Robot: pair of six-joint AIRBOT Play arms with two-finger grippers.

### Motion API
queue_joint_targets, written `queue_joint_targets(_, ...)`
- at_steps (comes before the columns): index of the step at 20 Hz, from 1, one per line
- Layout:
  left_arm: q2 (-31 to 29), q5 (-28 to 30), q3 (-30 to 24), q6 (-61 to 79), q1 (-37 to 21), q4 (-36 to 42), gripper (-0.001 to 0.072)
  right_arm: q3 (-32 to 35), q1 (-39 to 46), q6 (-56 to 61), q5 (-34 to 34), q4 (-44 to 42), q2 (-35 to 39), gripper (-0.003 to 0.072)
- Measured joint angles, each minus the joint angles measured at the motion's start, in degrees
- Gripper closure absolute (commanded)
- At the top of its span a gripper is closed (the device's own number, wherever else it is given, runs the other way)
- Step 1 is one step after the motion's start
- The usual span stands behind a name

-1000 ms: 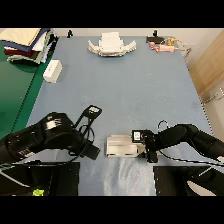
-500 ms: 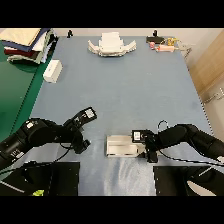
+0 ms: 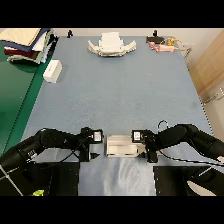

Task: Fold the box.

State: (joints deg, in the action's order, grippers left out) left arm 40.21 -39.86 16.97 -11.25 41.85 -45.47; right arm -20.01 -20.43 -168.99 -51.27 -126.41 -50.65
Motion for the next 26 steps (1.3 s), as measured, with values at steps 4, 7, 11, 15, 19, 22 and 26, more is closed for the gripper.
queue_joint_targets(4, 4.66, 4.55, -0.79, 8.28, 3.37, 8.41, 0.001, 0.0, 0.0, 0.0, 0.0, 0.0, 0.0, 0.0205)
queue_joint_targets(7, 7.23, 6.58, -0.72, 10.56, 5.03, 11.17, 0.001, 0.0, 0.0, 0.0, 0.0, 0.0, 0.0, 0.0205)
queue_joint_targets(11, 8.59, 8.28, -0.66, 11.76, 5.73, 13.22, 0.001, 0.0, 0.0, 0.0, 0.0, 0.02, 0.0, 0.0205)
queue_joint_targets(15, 9.18, 8.94, -0.59, 13.81, 5.97, 16.13, 0.001, 0.0, 0.0, 0.0, 0.0, 0.02, 0.0, 0.0205)
queue_joint_targets(19, 10.34, 9.42, -0.55, 16.31, 6.08, 19.21, 0.001, 0.0, 0.0, 0.0, 0.0, 0.02, 0.0, 0.0205)
queue_joint_targets(22, 11.61, 9.51, -0.55, 17.49, 6.08, 20.39, 0.001, 0.0, 0.0, 0.0, 0.0, 0.02, 0.0, 0.0205)
queue_joint_targets(26, 13.88, 9.97, -0.28, 17.99, 6.08, 21.03, 0.001, 0.0, 0.0, 0.0, 0.0, 0.02, 0.0, 0.0205)
